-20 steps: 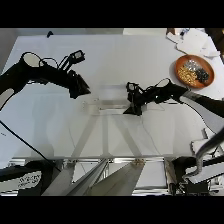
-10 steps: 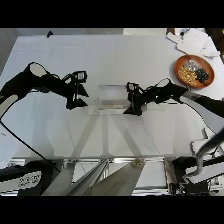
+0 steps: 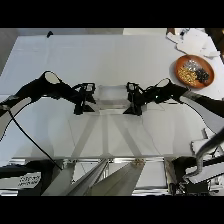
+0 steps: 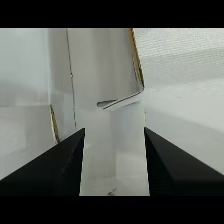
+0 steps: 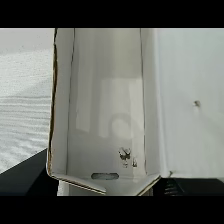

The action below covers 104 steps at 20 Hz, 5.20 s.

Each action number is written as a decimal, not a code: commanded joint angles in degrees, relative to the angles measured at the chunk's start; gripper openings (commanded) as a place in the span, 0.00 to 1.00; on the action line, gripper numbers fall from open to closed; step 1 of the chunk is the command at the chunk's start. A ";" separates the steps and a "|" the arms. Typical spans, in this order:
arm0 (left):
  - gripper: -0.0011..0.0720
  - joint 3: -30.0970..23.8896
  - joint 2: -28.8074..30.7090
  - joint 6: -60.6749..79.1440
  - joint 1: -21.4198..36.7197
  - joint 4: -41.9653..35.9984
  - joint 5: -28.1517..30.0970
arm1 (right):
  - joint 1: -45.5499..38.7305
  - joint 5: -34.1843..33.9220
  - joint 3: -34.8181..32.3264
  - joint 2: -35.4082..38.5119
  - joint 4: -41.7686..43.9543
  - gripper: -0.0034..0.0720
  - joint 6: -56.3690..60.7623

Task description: Fold the box and place the chain.

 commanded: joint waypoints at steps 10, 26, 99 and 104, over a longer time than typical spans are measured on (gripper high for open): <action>0.58 -0.09 -0.76 -5.84 0.15 4.42 6.88 | 0.04 0.02 0.02 -0.02 0.02 0.65 0.00; 0.44 -0.09 -0.81 3.23 -0.39 -0.13 0.68 | 0.04 0.02 0.02 -0.02 0.04 0.65 0.00; 0.03 -6.14 15.26 -61.53 14.49 11.56 9.03 | 0.04 0.02 0.02 -0.02 0.02 0.65 0.00; 0.02 -10.45 10.82 -66.55 10.62 11.02 9.97 | 0.04 0.02 0.02 -0.02 0.02 0.65 0.00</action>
